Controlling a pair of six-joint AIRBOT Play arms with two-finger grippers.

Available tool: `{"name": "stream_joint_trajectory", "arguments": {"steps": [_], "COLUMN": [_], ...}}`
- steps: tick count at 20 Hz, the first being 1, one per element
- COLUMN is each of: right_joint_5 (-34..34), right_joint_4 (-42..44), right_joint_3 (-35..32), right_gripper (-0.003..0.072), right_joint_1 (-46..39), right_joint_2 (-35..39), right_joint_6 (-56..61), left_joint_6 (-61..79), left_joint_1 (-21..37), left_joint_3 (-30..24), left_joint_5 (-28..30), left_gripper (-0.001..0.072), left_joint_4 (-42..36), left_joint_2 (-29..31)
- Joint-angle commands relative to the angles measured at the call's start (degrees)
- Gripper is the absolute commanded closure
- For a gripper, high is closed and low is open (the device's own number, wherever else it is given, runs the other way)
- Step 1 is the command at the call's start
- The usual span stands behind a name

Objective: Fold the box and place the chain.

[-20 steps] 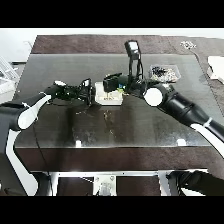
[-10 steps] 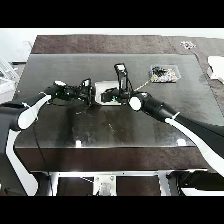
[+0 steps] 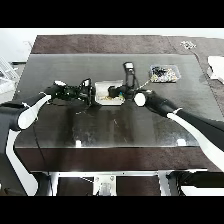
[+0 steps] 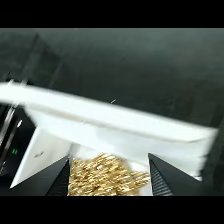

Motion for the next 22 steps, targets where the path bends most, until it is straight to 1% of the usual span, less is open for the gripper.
{"name": "stream_joint_trajectory", "arguments": {"steps": [1,3,6,8,11,13,17,20,22], "right_joint_5": [0.0,0.0,-0.2,-0.7,-5.3,-6.0,-6.0,-5.5,-5.1], "right_joint_4": [0.0,0.0,0.0,0.0,0.4,0.5,0.5,0.7,2.4], "right_joint_3": [-1.8,-4.2,-6.4,-6.6,-6.3,-4.7,0.9,4.9,7.1], "right_gripper": [0.013,0.013,0.013,0.013,0.013,0.013,0.013,0.013,0.013], "right_joint_1": [-6.9,-12.1,-19.2,-23.0,-25.8,-26.1,-26.1,-26.0,-26.0], "right_joint_2": [4.0,6.3,6.2,5.0,1.4,-1.8,-8.7,-12.3,-14.0], "right_joint_6": [0.0,0.1,1.3,1.3,1.3,1.4,3.2,3.2,3.2], "left_joint_6": [0.0,0.0,0.0,0.0,0.0,0.0,0.0,0.0,0.0], "left_joint_1": [0.0,0.0,0.0,0.0,0.0,0.0,0.0,0.0,0.0], "left_joint_3": [0.1,0.1,0.1,0.1,0.1,0.1,0.1,0.1,0.1], "left_joint_5": [0.0,0.0,0.0,0.1,0.1,0.1,0.1,0.1,0.1], "left_gripper": [0.0219,0.0219,0.0219,0.0219,0.0219,0.0219,0.0219,0.0219,0.0219], "left_joint_4": [0.0,0.0,0.0,0.0,0.0,0.0,0.0,0.0,0.0], "left_joint_2": [0.0,0.0,0.0,0.0,0.0,0.0,0.0,0.0,0.0]}}
